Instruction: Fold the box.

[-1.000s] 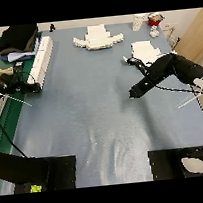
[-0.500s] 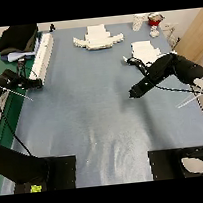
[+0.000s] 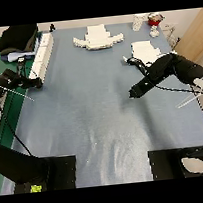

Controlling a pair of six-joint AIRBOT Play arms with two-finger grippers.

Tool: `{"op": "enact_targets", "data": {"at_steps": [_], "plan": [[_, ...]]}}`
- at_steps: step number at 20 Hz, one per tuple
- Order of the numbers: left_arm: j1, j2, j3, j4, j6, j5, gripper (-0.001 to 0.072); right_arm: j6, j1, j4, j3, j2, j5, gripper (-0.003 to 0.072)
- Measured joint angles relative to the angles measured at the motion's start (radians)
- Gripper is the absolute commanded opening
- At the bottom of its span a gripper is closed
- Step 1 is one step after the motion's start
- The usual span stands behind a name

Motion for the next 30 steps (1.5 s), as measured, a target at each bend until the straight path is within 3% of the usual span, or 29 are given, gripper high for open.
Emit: {"op": "enact_targets", "data": {"at_steps": [2, 4, 14, 20, 24, 25, 26, 27, 28, 30], "plan": [[0.000, 0.000, 0.000, -0.001, -0.001, 0.000, 0.0469, 0.000, 0.000, 0.000, 0.000, 0.000, 0.000, 0.0006], [-0.002, 0.000, 0.000, -0.002, -0.003, -0.001, 0.0702, 0.000, 0.000, 0.000, 0.000, 0.000, 0.000, 0.0006], [0.005, 0.018, 0.008, 0.026, -0.003, -0.062, 0.0703, 0.000, 0.000, 0.000, 0.000, 0.000, 0.000, 0.0006], [0.022, 0.061, 0.074, 0.084, -0.003, -0.253, 0.0702, 0.000, 0.000, 0.000, 0.000, 0.000, 0.000, 0.0006], [0.032, 0.095, 0.147, 0.113, -0.009, -0.470, 0.0700, 0.000, 0.000, 0.000, 0.000, 0.000, 0.000, 0.0006], [0.033, 0.102, 0.169, 0.117, -0.011, -0.540, 0.0652, 0.000, 0.000, 0.000, 0.000, 0.000, 0.000, 0.0006], [0.034, 0.106, 0.188, 0.122, -0.023, -0.612, 0.0436, 0.000, 0.000, 0.000, 0.000, 0.000, 0.000, 0.0006], [0.035, 0.111, 0.204, 0.125, -0.041, -0.671, 0.0074, 0.000, 0.000, 0.000, 0.000, 0.000, 0.000, 0.0006], [0.035, 0.114, 0.217, 0.128, -0.064, -0.723, 0.0011, 0.000, 0.000, 0.000, 0.000, 0.000, 0.000, 0.0006], [0.029, 0.119, 0.235, 0.125, -0.093, -0.812, 0.0009, 0.000, 0.000, -0.001, 0.000, 0.000, 0.000, 0.0006]]}}
